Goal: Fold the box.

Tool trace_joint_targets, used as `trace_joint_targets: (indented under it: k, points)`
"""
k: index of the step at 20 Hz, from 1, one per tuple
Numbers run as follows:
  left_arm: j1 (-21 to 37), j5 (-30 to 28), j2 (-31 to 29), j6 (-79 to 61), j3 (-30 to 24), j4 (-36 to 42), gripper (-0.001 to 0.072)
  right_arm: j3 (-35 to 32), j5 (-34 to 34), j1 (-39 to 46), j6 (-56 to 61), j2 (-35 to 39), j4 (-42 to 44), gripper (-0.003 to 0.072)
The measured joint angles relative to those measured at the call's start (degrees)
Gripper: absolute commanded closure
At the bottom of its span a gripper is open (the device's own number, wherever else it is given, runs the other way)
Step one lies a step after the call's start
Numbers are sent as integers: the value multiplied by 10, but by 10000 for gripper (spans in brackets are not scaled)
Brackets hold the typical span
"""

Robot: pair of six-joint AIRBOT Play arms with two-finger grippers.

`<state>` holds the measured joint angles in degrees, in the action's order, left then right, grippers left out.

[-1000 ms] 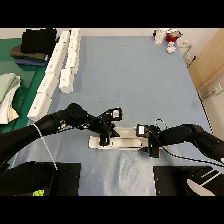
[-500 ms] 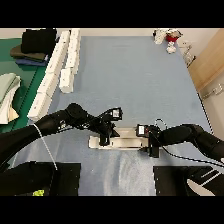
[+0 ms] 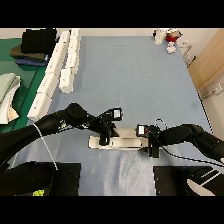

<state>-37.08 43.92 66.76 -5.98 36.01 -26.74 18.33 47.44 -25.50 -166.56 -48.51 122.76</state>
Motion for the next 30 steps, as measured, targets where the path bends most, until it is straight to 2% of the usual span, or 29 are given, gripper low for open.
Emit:
trace_joint_targets:
  k: [5,10,11,12,15,18,21,23,26,30]
  points:
    - [5,1,-11,33,1,2,415,0,0,0,0,0,0,173]
    - [56,40,-91,194,1,-98,420,0,0,0,0,0,0,172]
    - [67,56,-110,238,1,-122,543,0,0,0,0,0,0,172]
    - [79,79,-129,288,1,-141,697,0,0,0,0,0,0,172]
    - [83,154,-163,426,-2,-167,698,0,0,0,0,0,0,172]
    - [26,169,-168,551,-19,-144,697,0,0,0,0,0,0,172]
    - [-69,103,-149,632,-28,-94,698,0,0,0,0,0,0,173]
    - [-111,47,-132,668,-25,-66,697,0,0,0,0,0,0,172]
    - [-126,-26,-107,697,-13,-45,697,0,0,0,0,0,0,172]
    - [-111,-103,-94,718,0,-34,697,0,0,0,0,0,0,172]
